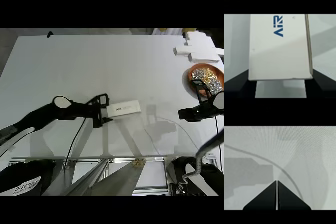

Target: Fold the box and place the chain.

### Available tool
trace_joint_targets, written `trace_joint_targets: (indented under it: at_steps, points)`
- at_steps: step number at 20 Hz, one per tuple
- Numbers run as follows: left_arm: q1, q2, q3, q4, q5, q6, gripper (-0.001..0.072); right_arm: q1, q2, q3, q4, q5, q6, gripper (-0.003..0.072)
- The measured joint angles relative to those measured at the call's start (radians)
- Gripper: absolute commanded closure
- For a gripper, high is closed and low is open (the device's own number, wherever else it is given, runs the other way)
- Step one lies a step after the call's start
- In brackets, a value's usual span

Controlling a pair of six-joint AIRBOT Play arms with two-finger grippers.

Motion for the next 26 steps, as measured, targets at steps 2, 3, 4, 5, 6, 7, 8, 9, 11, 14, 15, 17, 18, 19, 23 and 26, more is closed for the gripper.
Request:
trace_joint_targets:
  at_steps: [2, 3, 4, 5, 6, 7, 8, 9, 11, 14, 15, 17, 18, 19, 23, 26]
  points:
    - [0.066, 0.098, 0.000, 0.062, -0.003, -0.089, 0.0503, 0.000, 0.000, 0.000, 0.000, 0.000, 0.000, 0.0671]
    - [0.106, 0.145, 0.000, 0.106, -0.002, -0.145, 0.0503, 0.000, 0.000, 0.000, 0.000, 0.000, 0.000, 0.0671]
    - [0.154, 0.196, 0.000, 0.162, -0.004, -0.216, 0.0503, 0.000, 0.000, 0.000, 0.000, 0.000, 0.000, 0.0671]
    - [0.204, 0.239, 0.000, 0.220, -0.006, -0.294, 0.0503, 0.000, 0.000, 0.000, 0.000, 0.000, 0.000, 0.0671]
    - [0.262, 0.281, 0.000, 0.293, -0.006, -0.393, 0.0503, 0.000, 0.000, 0.000, 0.000, 0.000, 0.000, 0.0671]
    - [0.318, 0.315, 0.000, 0.365, -0.009, -0.492, 0.0503, 0.000, 0.000, 0.000, 0.000, 0.000, 0.000, 0.0671]
    - [0.380, 0.346, 0.000, 0.446, -0.019, -0.607, 0.0503, 0.000, 0.000, 0.000, 0.000, 0.000, 0.000, 0.0671]
    - [0.436, 0.367, 0.000, 0.524, -0.034, -0.711, 0.0503, 0.000, 0.000, 0.000, 0.000, 0.000, 0.000, 0.0671]
    - [0.552, 0.391, 0.000, 0.683, -0.072, -0.916, 0.0502, 0.000, 0.000, 0.000, 0.000, 0.000, 0.000, 0.0671]
    - [0.683, 0.392, -0.005, 0.841, -0.131, -1.126, 0.0502, 0.000, 0.000, 0.000, 0.000, 0.000, 0.000, 0.0671]
    - [0.717, 0.385, -0.010, 0.875, -0.150, -1.172, 0.0500, 0.000, 0.000, 0.000, 0.000, 0.000, 0.000, 0.0671]
    - [0.761, 0.372, -0.026, 0.917, -0.182, -1.231, 0.0500, 0.000, 0.000, 0.000, 0.000, 0.000, 0.000, 0.0671]
    - [0.774, 0.367, -0.037, 0.930, -0.194, -1.250, 0.0500, 0.000, 0.000, 0.000, 0.000, 0.000, 0.000, 0.0671]
    - [0.785, 0.362, -0.050, 0.942, -0.207, -1.265, 0.0499, 0.000, 0.000, 0.000, 0.000, 0.000, 0.000, 0.0671]
    - [0.803, 0.353, -0.100, 0.961, -0.228, -1.298, 0.0267, 0.000, 0.000, 0.000, 0.000, 0.000, 0.000, 0.0671]
    - [0.807, 0.350, -0.140, 0.971, -0.237, -1.306, 0.0184, 0.000, 0.000, 0.000, 0.000, 0.000, 0.000, 0.0671]
